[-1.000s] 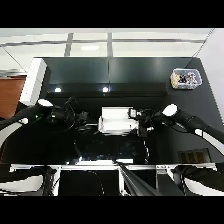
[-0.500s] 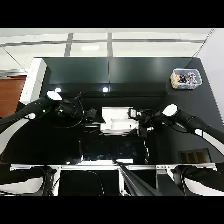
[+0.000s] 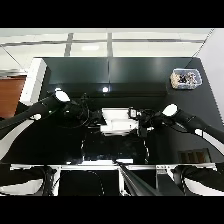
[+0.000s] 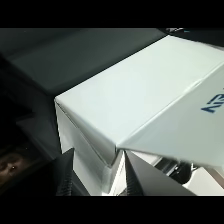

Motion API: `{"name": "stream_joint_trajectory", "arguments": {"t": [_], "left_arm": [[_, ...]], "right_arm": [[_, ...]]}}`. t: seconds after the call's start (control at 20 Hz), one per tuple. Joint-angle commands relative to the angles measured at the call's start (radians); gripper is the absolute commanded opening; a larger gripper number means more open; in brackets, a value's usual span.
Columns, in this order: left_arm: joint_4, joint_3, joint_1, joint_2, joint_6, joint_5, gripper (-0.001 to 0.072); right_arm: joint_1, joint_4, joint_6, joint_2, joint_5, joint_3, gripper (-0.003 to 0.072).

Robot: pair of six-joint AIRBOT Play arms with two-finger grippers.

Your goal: Fold the box and place the chain.

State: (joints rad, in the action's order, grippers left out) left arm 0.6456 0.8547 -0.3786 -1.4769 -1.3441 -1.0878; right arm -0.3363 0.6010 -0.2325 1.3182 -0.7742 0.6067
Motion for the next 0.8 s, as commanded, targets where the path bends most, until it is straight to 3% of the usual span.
{"name": "stream_joint_trajectory", "arguments": {"t": [0.0, 0.3, 0.5, 0.75], "left_arm": [[0.117, 0.046, -0.034, 0.000, -0.087, 0.003, 0.0348], [0.239, 0.120, -0.073, 0.000, -0.207, 0.001, 0.0360], [0.265, 0.140, -0.074, 0.000, -0.220, -0.034, 0.0623], [0.425, 0.182, -0.142, 0.000, -0.405, -0.035, 0.0623]], "right_arm": [[0.000, -0.002, 0.002, 0.000, 0.000, 0.000, 0.0243], [0.000, -0.002, 0.002, 0.000, 0.000, 0.000, 0.0243], [0.000, -0.002, 0.002, 0.000, 0.000, 0.000, 0.0243], [0.000, -0.002, 0.002, 0.000, 0.001, 0.000, 0.0243]]}}
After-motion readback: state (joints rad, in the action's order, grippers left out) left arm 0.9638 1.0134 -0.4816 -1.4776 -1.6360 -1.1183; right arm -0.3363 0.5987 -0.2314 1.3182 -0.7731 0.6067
